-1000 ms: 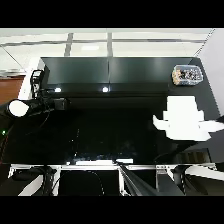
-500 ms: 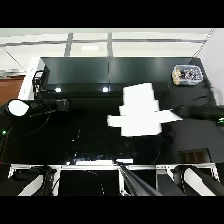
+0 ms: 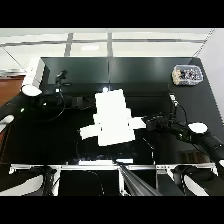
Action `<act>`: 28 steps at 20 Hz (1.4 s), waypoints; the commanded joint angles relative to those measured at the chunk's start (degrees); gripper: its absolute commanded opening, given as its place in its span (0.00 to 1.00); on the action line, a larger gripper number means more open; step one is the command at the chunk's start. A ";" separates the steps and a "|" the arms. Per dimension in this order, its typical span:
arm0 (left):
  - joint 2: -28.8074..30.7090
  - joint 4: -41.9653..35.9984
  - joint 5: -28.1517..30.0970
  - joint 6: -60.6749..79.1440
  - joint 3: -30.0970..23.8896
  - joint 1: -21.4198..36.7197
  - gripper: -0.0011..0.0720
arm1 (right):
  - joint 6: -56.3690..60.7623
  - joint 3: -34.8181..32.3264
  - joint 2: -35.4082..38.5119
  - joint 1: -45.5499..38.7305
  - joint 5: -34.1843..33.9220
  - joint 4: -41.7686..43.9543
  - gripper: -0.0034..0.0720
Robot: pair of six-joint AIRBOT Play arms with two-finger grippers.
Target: Fold the box and place the chain.
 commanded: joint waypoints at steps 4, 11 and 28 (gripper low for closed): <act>-17.18 -8.02 -24.85 15.02 12.26 -3.45 0.97 | -0.83 -0.68 0.17 2.08 -1.03 1.81 0.06; -24.39 -0.11 -29.42 22.45 17.90 -8.52 0.80 | -0.42 -0.68 0.17 2.08 -0.96 1.79 0.06; -18.71 6.91 -18.56 27.30 21.59 -13.60 0.04 | -3.58 18.71 0.17 -4.66 24.72 -37.94 0.97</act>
